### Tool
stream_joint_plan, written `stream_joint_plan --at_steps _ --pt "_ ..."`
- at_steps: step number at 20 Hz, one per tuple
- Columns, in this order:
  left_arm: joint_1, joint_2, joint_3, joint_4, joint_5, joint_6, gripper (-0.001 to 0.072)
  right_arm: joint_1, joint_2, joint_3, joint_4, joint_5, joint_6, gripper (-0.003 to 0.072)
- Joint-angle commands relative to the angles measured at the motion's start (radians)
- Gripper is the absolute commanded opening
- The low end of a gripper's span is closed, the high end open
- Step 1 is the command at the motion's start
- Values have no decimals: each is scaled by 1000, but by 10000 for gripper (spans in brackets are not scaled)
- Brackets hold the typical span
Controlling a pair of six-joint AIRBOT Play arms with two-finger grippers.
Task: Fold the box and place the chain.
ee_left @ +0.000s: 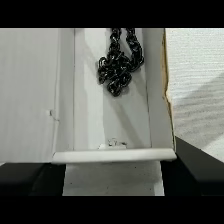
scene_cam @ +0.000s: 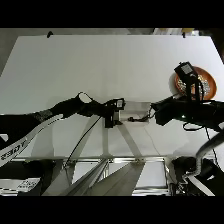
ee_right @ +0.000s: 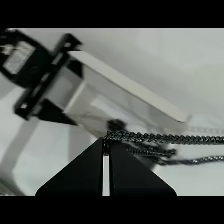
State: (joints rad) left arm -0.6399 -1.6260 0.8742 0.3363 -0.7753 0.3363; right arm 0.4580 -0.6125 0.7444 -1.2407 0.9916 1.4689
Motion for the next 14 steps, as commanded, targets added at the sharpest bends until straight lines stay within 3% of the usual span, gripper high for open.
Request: stream_joint_plan --at_steps 1,6,14 --pt "0 0 0 0 0 0 272 61 4 1 76 -56 -11 19" --pt "0 0 0 0 0 0 272 121 -42 1 98 -93 -11 19" --pt "0 1 0 0 0 0 272 154 -258 1 73 -92 -11 20"
